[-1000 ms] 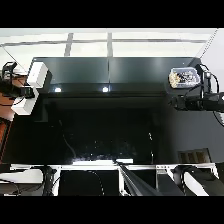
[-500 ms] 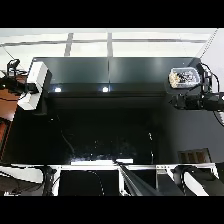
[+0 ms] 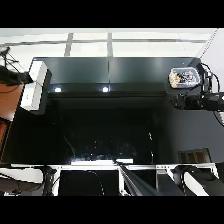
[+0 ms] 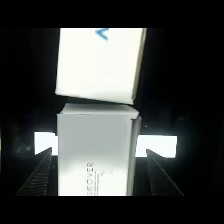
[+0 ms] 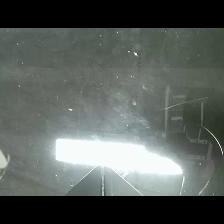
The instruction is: Fold the box and place the chain.
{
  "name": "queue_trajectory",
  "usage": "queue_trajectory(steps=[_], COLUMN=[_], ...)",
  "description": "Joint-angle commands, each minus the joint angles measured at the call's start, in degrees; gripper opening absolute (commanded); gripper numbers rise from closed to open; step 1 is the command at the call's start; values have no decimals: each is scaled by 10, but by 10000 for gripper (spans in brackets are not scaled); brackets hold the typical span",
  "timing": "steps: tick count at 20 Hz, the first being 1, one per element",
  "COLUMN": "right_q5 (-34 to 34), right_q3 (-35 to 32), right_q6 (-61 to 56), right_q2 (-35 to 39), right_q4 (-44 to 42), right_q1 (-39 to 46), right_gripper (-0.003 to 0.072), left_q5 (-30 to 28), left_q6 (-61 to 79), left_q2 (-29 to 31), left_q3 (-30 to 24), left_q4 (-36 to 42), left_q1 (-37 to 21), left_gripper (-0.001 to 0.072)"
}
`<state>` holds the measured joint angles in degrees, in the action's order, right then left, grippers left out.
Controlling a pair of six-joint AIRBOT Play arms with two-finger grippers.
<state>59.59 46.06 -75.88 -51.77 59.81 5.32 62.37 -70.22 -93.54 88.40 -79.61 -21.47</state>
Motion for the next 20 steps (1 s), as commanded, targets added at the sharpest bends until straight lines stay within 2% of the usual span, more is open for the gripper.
queue_trajectory(steps=[1,2,3,5,6,8,10,12,15,16,18,20], right_q5=[-3,-2,2,21,23,12,-15,-62,-143,-167,-176,-141], right_q3=[0,0,0,0,0,-3,-12,-34,-91,-109,-130,-130], right_q6=[11,16,25,50,52,52,52,52,116,119,119,119], right_q2=[0,0,0,0,0,0,0,0,0,0,0,0], right_q4=[1,2,3,6,11,12,13,13,19,19,34,52], right_q1=[-15,-23,-29,-30,-30,-30,-30,-30,-33,-34,-32,-32], right_gripper=[14,14,13,13,13,13,13,13,13,13,14,13], left_q5=[117,150,191,225,224,181,78,-18,-102,-119,-142,-152], left_q6=[-37,-50,-50,-53,-59,-75,-85,-87,-86,-86,-96,-111], left_q2=[30,42,57,97,121,185,277,379,506,536,581,608], left_q3=[92,109,122,119,109,55,-57,-203,-426,-483,-570,-610], left_q4=[-2,2,20,60,67,66,66,66,59,53,37,37], left_q1=[3,7,11,26,39,84,142,203,274,286,294,293], left_gripper=[512,235,24,20,20,20,21,21,21,22,21,22])
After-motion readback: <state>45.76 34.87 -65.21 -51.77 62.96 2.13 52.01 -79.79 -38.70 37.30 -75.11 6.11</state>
